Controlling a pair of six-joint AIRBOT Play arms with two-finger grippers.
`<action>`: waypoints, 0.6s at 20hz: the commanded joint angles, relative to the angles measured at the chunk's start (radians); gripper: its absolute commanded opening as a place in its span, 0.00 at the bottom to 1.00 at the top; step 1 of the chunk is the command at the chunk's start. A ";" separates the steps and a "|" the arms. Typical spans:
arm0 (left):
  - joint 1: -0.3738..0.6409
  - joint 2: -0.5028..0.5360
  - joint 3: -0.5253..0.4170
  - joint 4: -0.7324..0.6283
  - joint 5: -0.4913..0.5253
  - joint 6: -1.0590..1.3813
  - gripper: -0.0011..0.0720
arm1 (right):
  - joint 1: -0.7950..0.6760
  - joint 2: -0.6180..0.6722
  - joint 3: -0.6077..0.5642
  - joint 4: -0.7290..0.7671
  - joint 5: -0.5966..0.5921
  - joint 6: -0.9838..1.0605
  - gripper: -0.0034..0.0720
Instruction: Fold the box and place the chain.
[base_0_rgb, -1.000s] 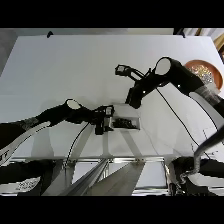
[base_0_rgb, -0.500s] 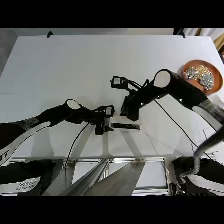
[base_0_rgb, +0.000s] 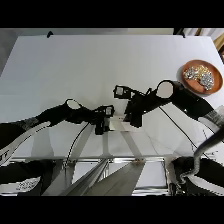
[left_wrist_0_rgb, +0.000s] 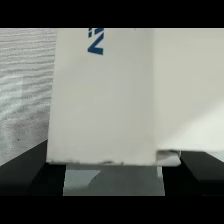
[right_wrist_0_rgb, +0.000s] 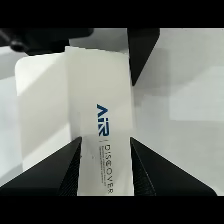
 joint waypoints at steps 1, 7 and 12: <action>0.001 0.000 0.000 0.000 0.000 0.000 0.30 | 0.002 0.028 -0.006 -0.006 0.020 -0.002 0.50; 0.001 0.000 0.000 0.000 0.000 0.000 0.30 | 0.031 0.076 -0.077 0.000 0.010 -0.027 0.50; 0.001 0.000 0.000 0.000 0.000 0.000 0.30 | 0.029 0.076 -0.080 -0.045 -0.098 -0.027 0.50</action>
